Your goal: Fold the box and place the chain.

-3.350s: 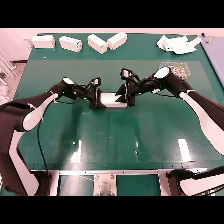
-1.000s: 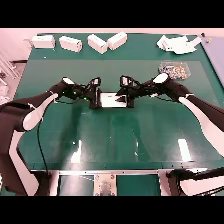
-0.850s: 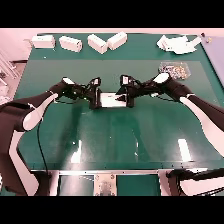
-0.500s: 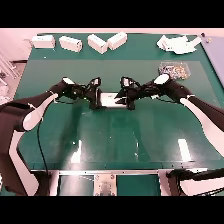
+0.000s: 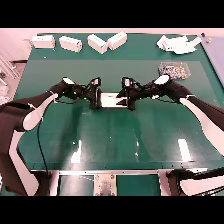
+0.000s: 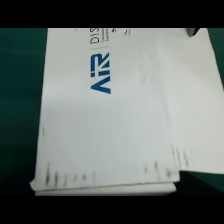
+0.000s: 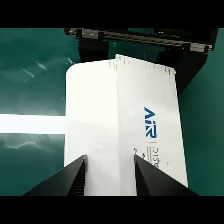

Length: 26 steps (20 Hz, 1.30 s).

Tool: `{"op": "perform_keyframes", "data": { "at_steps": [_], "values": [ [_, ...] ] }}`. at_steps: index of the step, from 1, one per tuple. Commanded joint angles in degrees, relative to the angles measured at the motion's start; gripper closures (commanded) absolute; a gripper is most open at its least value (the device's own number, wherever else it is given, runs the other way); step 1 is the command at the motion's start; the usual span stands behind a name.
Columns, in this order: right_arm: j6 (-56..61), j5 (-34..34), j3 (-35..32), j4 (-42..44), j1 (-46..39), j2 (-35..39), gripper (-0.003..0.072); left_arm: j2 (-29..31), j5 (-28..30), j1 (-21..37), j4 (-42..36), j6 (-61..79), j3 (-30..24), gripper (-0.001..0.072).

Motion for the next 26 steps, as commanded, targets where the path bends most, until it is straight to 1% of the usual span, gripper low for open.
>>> {"op": "perform_keyframes", "data": {
  "at_steps": [1, 8, 9, 12, 14, 18, 22, 26],
  "values": [
    [0.0, -1.1, 0.7, 0.0, 0.0, 0.0, 0.0328, 0.0, 0.0, 0.0, 0.0, 0.0, 0.0, 0.0125],
    [0.2, -2.5, 1.6, 0.0, 0.1, 0.0, 0.033, 0.0, 0.0, 0.0, 0.0, 0.0, 0.0, 0.0125],
    [0.4, -1.7, 1.6, -0.1, 0.2, 0.0, 0.033, 0.0, 0.0, 0.0, 0.0, 0.0, 0.0, 0.0125],
    [0.3, 3.8, 1.6, 0.1, 0.2, 0.0, 0.0329, 0.0, 0.0, 0.0, 0.0, 0.0, 0.0, 0.0125],
    [0.5, 4.9, 1.6, -0.1, 0.2, -0.2, 0.0329, 0.0, 0.0, 0.0, 0.0, 0.0, 0.0, 0.0125],
    [0.7, 3.1, 2.3, -0.1, 0.2, -1.6, 0.033, 0.0, 0.0, 0.0, 0.0, 0.0, 0.0, 0.0125],
    [0.7, 3.1, 4.1, -1.6, 0.2, -3.1, 0.0329, 0.0, 0.0, 0.0, 0.0, 0.0, 0.0, 0.0125],
    [0.7, 3.1, 4.1, -2.1, 0.2, -3.2, 0.033, 0.0, 0.0, 0.0, 0.0, 0.0, 0.0, 0.0125]
  ]
}}
